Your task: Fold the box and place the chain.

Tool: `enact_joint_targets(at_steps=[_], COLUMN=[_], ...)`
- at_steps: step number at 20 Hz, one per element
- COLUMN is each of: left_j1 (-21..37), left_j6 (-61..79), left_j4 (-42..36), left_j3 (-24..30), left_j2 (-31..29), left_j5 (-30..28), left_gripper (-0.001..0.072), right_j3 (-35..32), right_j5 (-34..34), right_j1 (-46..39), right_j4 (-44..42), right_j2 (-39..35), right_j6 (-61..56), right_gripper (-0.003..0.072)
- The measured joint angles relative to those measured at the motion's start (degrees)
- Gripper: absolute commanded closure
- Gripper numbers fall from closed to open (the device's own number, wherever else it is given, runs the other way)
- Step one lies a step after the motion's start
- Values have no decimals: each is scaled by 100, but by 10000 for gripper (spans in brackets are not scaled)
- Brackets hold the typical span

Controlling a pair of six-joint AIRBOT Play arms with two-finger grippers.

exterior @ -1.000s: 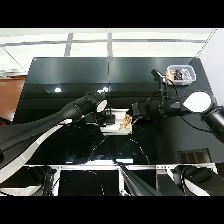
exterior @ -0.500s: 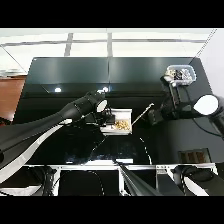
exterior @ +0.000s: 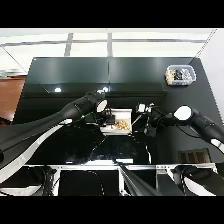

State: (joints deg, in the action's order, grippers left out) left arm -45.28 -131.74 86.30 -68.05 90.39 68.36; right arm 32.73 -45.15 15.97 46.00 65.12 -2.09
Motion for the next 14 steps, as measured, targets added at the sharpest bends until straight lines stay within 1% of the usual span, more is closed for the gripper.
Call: enact_joint_targets(at_steps=[2,5,9,10,11,12,13,14], left_j1=[0,0,0,0,0,0,0,0], left_j6=[0,0,0,0,0,0,0,0], left_j4=[2,0,2,0,2,0,2,2], left_j3=[2,2,0,0,2,2,2,2], left_j2=[0,0,0,0,0,0,0,0], left_j5=[4,9,11,11,11,11,11,11], left_gripper=[681,681,681,681,681,681,681,681], right_j3=[87,256,352,361,367,372,378,385], right_j5=[72,144,175,181,181,175,149,138], right_j1=[2,7,7,7,7,7,7,7], right_j4=[-173,-350,-533,-562,-575,-601,-612,-610], right_j2=[269,560,822,868,909,942,966,977], right_j6=[584,1058,1300,1327,1342,1325,1263,1189], right_gripper=[98,98,99,135,351,587,666,667])
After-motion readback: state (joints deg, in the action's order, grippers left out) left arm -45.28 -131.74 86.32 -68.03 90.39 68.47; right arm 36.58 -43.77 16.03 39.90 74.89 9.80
